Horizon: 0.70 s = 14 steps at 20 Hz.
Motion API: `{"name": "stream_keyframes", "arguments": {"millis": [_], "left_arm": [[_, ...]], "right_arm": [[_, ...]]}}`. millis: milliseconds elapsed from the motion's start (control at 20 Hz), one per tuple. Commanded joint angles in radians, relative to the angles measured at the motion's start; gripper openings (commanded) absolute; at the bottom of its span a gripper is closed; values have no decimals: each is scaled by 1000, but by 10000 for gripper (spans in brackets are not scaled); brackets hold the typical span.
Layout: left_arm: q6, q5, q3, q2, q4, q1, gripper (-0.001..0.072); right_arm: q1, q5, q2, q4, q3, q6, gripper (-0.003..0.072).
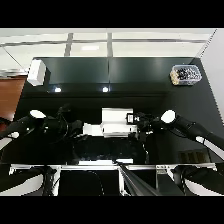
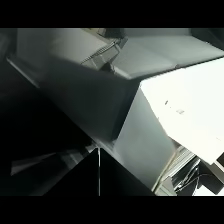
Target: Fold the box and place the chain.
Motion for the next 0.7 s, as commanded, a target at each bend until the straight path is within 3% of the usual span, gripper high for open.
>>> {"name": "stream_keyframes", "arguments": {"millis": [0,300,550,600,650], "left_arm": [[35,33,6,-21,-67,-41,24],[100,31,16,-31,-105,-56,24],[235,-40,42,-31,-201,-66,26],[235,-49,50,-31,-198,-66,40],[235,-53,56,-31,-198,-66,172]], "right_arm": [[0,0,0,0,0,0,192],[0,0,0,0,0,0,192],[0,0,0,0,0,0,193],[0,0,0,0,0,0,192],[0,0,0,0,0,0,192]]}}
